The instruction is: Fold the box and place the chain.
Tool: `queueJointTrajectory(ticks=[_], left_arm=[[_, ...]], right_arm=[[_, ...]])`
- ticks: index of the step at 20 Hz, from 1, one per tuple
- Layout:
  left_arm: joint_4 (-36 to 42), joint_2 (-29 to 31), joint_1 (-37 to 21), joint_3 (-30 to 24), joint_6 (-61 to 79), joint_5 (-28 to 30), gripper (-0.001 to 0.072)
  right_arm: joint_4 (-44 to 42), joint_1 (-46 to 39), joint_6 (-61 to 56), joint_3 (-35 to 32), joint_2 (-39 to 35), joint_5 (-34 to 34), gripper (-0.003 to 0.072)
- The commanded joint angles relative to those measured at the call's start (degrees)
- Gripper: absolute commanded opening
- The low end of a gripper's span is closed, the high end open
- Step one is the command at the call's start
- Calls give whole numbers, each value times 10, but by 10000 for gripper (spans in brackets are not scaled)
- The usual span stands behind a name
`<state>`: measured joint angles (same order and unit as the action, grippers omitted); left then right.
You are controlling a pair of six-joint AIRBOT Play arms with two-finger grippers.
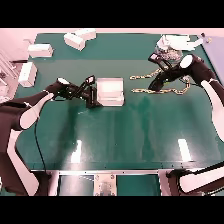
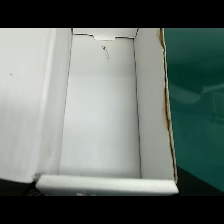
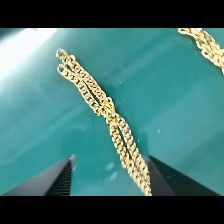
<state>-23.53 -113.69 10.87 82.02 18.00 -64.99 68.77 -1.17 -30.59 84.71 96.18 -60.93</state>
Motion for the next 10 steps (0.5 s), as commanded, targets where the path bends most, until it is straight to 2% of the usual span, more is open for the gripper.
queueJointTrajectory(ticks=[1,4,10], left_arm=[[0,0,0,0,0,0,630],[0,0,0,0,0,0,629],[0,0,0,0,0,0,630]], right_arm=[[-119,-31,194,-39,8,49,570],[-220,-47,303,-38,30,48,569],[-231,-54,373,-34,79,14,569]])
